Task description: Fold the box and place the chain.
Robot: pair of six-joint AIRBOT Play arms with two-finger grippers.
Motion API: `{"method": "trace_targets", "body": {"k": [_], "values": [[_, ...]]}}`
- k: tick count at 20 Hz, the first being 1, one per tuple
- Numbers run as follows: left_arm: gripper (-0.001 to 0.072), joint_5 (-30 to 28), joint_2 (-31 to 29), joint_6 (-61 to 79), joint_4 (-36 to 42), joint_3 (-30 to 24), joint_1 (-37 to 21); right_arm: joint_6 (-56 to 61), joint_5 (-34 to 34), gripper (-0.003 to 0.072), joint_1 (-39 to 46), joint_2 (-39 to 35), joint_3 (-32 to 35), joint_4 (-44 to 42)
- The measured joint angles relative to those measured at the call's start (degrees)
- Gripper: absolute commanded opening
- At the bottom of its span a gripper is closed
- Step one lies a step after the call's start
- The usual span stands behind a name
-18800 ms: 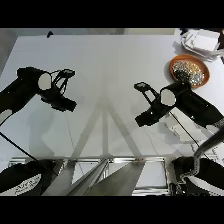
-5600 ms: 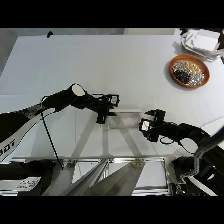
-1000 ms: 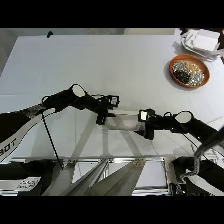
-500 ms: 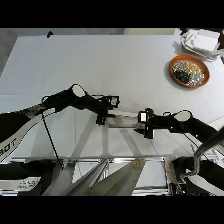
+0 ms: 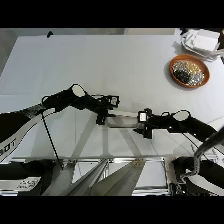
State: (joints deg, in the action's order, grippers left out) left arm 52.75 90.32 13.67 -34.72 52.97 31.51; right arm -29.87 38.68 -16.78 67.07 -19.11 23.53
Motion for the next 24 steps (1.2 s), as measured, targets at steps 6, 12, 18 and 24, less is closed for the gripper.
{"method": "trace_targets", "body": {"k": [6,12,18,24], "values": [[0.001,-0.1,0.0,0.0,0.0,0.0,0.0,-2.2,-0.3,0.045,0.0,1.0,0.0,-2.4],[0.001,-0.1,0.0,0.0,0.0,0.0,0.0,-3.3,-1.2,0.0399,0.0,1.2,0.1,-2.8],[0.001,0.0,0.0,0.0,0.0,0.0,0.0,-3.5,-1.6,0.0398,0.0,1.3,0.1,-2.8],[0.001,0.0,0.0,0.0,0.0,0.0,0.0,-3.5,-1.6,0.0319,0.0,1.3,0.1,-2.9]]}}
